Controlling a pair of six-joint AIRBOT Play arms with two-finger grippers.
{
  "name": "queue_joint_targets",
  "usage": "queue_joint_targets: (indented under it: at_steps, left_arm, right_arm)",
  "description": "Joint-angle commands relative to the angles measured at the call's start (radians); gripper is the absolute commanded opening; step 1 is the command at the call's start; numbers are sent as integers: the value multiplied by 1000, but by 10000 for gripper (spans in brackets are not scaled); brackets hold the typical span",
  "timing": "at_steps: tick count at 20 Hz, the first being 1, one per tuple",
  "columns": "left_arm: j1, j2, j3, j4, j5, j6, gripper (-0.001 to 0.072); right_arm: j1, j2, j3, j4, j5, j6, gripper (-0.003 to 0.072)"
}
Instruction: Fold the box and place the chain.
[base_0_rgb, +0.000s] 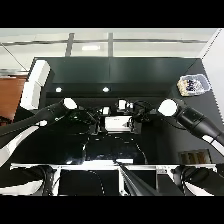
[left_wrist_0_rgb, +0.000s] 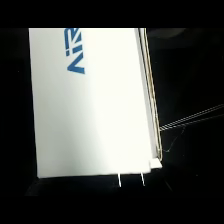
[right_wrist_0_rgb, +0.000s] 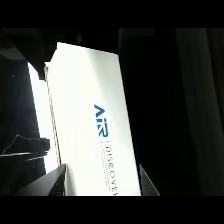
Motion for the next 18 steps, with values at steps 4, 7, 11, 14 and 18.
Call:
queue_joint_targets:
  at_steps: [4, 7, 11, 14, 18]
  left_arm:
    - [0, -1, 0, 0, 1, -1, 294]
    - [0, -1, 0, 0, 1, -2, 294]
    - [0, -1, 0, 0, 1, -2, 294]
    - [0, -1, 0, 0, 1, -2, 295]
    - [0, -1, 0, 0, 1, -2, 294]
  right_arm:
    - [1, -8, -24, 2, 8, 12, 501]
    - [1, -11, -24, 3, 4, 14, 500]
    - [1, -10, -23, 3, 4, 14, 500]
    - [1, -9, -23, 2, 14, 14, 461]
    - [1, -9, -24, 2, 39, 14, 243]
